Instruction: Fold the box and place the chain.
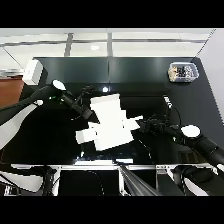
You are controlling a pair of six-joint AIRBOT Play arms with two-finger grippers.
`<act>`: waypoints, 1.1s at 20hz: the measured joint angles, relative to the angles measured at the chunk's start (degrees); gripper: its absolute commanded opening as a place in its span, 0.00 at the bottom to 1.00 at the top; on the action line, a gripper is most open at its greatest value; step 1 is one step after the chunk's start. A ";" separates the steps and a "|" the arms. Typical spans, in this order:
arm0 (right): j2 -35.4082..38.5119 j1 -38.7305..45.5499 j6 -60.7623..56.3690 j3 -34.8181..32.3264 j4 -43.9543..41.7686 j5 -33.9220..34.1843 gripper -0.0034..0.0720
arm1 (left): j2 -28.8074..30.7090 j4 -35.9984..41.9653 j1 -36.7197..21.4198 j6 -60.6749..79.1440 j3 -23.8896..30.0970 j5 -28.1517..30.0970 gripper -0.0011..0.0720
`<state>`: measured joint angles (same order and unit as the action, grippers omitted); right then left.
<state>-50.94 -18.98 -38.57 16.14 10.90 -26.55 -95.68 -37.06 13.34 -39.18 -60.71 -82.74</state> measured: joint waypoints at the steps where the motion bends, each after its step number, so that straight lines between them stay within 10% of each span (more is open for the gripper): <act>1: 0.00 0.00 -0.02 0.00 0.07 0.02 0.77 | -0.22 -0.42 0.07 0.42 -0.81 0.09 0.05; 2: 0.00 0.09 0.00 0.02 0.52 0.15 0.98 | -0.37 -0.79 0.11 0.66 -1.44 0.44 0.05; 8: 0.52 6.54 -1.07 7.45 17.31 -15.15 0.98 | 3.02 -1.33 0.70 1.31 -1.64 2.45 0.05; 12: 0.63 11.69 -2.01 14.27 32.22 -29.05 0.98 | 11.82 3.15 3.21 8.13 7.37 10.34 0.05; 22: 0.39 12.59 10.29 17.16 38.88 -32.17 0.98 | 15.80 4.94 12.52 41.40 15.98 35.67 0.05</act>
<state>-50.54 -6.39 -28.27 33.30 49.78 -58.72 -79.88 -32.12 25.87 2.22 -44.73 -47.07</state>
